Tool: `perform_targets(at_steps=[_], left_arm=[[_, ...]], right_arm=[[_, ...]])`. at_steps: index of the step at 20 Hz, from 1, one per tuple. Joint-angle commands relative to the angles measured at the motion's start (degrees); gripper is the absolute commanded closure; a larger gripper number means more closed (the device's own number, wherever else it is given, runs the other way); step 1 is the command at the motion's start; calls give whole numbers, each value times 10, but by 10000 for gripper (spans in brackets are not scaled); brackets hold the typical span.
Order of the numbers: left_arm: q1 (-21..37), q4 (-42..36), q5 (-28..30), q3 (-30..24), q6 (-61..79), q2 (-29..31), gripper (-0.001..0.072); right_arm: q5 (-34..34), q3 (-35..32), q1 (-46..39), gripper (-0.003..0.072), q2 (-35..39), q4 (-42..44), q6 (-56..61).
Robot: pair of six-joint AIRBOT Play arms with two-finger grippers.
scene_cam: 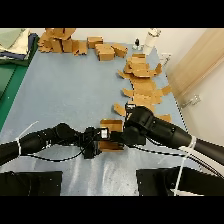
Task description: Fold the box.
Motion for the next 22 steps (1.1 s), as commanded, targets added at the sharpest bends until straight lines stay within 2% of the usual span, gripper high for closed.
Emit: perform_targets(at_steps=[1,4,6,8,10,12,15,18,20,22], left_arm=[[1,0,0,0,0,0,324],[1,0,0,0,0,0,324],[1,0,0,0,0,0,324],[1,0,0,0,0,0,324],[1,0,0,0,0,0,324],[1,0,0,0,0,0,325],[1,0,0,0,0,0,324],[1,0,0,0,0,0,324],[1,0,0,0,0,0,324],[1,0,0,0,0,0,324]], right_arm=[[-3,0,-11,682,29,-3,6],[-1,0,-90,684,31,3,-63],[60,-12,-187,684,27,59,-154],[155,-28,-302,685,8,175,-273],[211,-40,-419,685,-45,379,-459],[191,-39,-490,685,-119,528,-616],[124,-37,-506,685,-213,675,-789],[73,-38,-484,686,-251,722,-923],[16,-39,-469,686,-250,728,-985],[-5,-53,-442,686,-234,730,-1023]])
